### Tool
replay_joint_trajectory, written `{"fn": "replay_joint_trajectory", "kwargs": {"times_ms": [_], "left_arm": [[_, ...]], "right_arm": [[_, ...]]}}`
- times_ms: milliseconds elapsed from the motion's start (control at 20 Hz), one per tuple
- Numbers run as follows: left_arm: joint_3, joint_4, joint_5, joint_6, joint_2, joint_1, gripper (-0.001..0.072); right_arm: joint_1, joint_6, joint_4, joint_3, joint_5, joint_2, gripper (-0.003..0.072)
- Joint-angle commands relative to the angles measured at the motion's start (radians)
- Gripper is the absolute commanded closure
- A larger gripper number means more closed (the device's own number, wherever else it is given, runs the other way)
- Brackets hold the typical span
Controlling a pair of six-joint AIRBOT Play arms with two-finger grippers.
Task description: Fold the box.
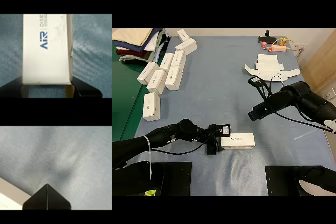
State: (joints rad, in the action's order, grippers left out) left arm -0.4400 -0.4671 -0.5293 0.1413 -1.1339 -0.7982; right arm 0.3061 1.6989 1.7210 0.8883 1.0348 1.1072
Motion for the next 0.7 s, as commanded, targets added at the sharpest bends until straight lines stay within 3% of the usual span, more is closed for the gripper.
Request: {"fn": "replay_joint_trajectory", "kwargs": {"times_ms": [0,200,300,500,650], "left_arm": [[-0.002,0.0,0.031,-0.004,0.001,0.001,0.0188],[-0.032,-0.035,0.029,-0.199,0.039,0.035,0.0188],[-0.035,-0.172,0.017,-0.385,0.114,0.091,0.0189],[-0.035,-0.63,-0.058,-0.994,0.313,0.328,0.0188],[-0.035,-0.776,-0.085,-1.242,0.396,0.56,0.0189]], "right_arm": [[-0.006,-0.008,0.003,0.012,0.059,0.009,0.0684],[-0.006,-0.008,0.003,0.012,0.059,0.009,0.0684],[-0.006,-0.008,0.003,0.012,0.059,0.009,0.0684],[-0.006,-0.008,0.003,0.012,0.059,0.009,0.0684],[-0.006,-0.008,0.003,0.012,0.059,0.009,0.0684]]}}
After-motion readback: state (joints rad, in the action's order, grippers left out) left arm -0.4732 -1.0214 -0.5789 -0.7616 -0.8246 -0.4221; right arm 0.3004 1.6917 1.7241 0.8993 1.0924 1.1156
